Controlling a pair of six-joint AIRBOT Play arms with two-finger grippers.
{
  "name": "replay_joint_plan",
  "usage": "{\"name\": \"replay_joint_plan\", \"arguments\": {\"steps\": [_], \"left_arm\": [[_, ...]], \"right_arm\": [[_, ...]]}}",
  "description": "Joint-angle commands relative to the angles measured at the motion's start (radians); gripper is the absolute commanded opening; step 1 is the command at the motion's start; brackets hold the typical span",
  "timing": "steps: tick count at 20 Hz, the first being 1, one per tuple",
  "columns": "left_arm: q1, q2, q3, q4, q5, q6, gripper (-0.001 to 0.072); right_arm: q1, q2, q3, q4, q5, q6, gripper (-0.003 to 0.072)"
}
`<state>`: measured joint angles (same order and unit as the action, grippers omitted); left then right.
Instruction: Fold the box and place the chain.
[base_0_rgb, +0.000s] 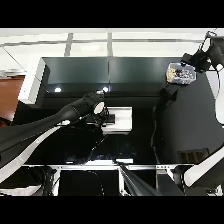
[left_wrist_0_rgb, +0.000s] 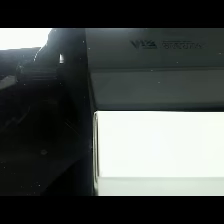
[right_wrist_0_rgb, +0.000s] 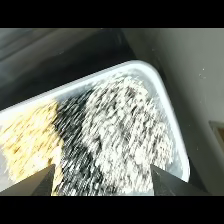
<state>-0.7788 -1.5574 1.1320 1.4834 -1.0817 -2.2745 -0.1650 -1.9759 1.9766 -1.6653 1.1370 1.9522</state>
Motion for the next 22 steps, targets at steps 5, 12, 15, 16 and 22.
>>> {"name": "replay_joint_plan", "arguments": {"steps": [5, 12, 15, 16, 22], "left_arm": [[0.001, -0.001, 0.000, 0.001, 0.000, 0.000, 0.0027], [0.001, -0.001, 0.000, 0.000, 0.000, 0.000, 0.0027], [0.000, -0.001, 0.000, 0.000, 0.000, 0.000, 0.0027], [0.001, -0.001, 0.000, 0.000, 0.000, 0.000, 0.0027], [0.001, -0.001, 0.000, 0.000, 0.000, 0.000, 0.0027]], "right_arm": [[-0.034, -0.143, 0.093, 0.008, 0.042, -0.009, 0.0666], [-0.035, -0.148, 0.084, 0.023, 0.119, -0.115, 0.0063], [-0.034, -0.084, 0.084, 0.023, 0.126, -0.161, 0.0009], [-0.034, -0.045, 0.084, 0.023, 0.124, -0.193, 0.0008], [-0.060, 0.292, 0.084, 0.168, 0.144, -0.378, 0.0007]]}}
